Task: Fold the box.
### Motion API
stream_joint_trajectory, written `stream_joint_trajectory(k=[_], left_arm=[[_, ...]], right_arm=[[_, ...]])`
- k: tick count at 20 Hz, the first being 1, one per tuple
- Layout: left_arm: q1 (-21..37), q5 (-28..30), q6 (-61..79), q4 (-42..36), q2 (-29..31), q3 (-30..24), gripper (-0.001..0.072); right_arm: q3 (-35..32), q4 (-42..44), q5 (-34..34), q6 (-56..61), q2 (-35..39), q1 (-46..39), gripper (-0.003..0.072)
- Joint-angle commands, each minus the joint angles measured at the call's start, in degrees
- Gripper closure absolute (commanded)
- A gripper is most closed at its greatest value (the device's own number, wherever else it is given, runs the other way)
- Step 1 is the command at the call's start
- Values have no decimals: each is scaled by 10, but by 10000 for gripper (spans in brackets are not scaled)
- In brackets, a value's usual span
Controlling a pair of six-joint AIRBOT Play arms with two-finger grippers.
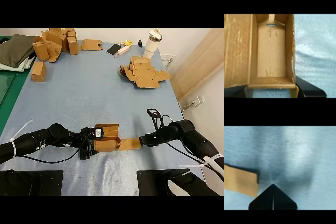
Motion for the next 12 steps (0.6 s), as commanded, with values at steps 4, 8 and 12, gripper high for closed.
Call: stream_joint_trajectory(k=[4,8,12], left_arm=[[0,0,0,0,0,0,240],[0,0,0,0,0,0,240],[0,0,0,0,0,0,241]], right_arm=[[-14,204,6,-116,7,-37,684],[-15,218,-32,-121,31,-37,684],[-30,244,-9,-146,7,-37,684]])
